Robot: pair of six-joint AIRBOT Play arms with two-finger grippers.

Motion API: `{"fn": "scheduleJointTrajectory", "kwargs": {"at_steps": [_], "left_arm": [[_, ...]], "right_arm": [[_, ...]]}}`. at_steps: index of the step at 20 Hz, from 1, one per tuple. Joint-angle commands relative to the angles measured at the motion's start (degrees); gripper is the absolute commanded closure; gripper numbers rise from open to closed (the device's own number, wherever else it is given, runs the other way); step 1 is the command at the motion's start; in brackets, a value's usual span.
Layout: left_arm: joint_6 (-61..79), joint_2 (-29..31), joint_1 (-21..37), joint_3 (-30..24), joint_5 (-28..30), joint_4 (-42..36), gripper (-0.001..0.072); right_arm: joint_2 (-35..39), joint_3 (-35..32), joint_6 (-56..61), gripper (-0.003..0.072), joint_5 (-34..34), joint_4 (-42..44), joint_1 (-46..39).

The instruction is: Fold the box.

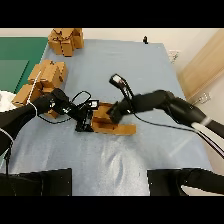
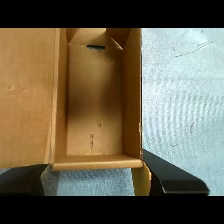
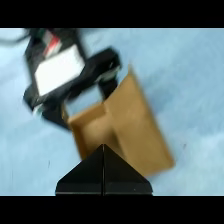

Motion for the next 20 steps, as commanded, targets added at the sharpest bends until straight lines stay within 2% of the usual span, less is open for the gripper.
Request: {"fn": "scheduleJointTrajectory", "kwargs": {"at_steps": [1, 3, 5, 7, 10, 13, 16, 18, 20], "left_arm": [[0.0, -0.04, 0.02, -0.02, 0.79, 0.0, 0.0698], [0.02, -0.04, 0.02, -0.02, 0.85, 0.0, 0.0698], [0.02, -0.04, 0.02, -0.02, 0.87, 0.0, 0.0698], [0.02, -0.04, 0.02, -0.02, 1.11, -0.02, 0.0698], [0.02, -0.04, 0.02, -0.02, 1.95, 0.0, 0.0698], [0.0, -0.04, 0.04, -0.02, 1.9, 0.02, 0.0698], [0.0, -0.04, 0.04, -0.02, 1.79, 0.04, 0.0698], [-0.02, -0.04, 0.07, -0.02, 1.55, 0.04, 0.0698], [0.0, -0.04, 0.07, -0.02, 1.6, 0.04, 0.0698]], "right_arm": [[-13.49, 11.41, 5.33, 0.0686, 1.38, 1.51, -1.42], [-22.62, 16.0, 9.88, 0.0685, -2.86, 1.42, -4.13], [-28.26, 17.92, 13.35, 0.0685, -8.26, 2.19, -5.4], [-31.45, 18.71, 14.27, 0.0685, -16.57, 2.25, -5.03], [-30.95, 19.17, 14.19, 0.0685, -18.01, 2.16, -4.72], [-24.52, 20.72, 13.9, 0.0685, -17.4, -0.04, -5.6], [-12.55, 17.68, 12.55, 0.0685, -19.41, -5.44, -5.75], [-1.79, 10.38, 8.33, 0.0685, -18.84, -6.03, -5.75], [9.14, -0.61, 3.32, 0.0685, -15.26, -7.76, -5.75]]}}
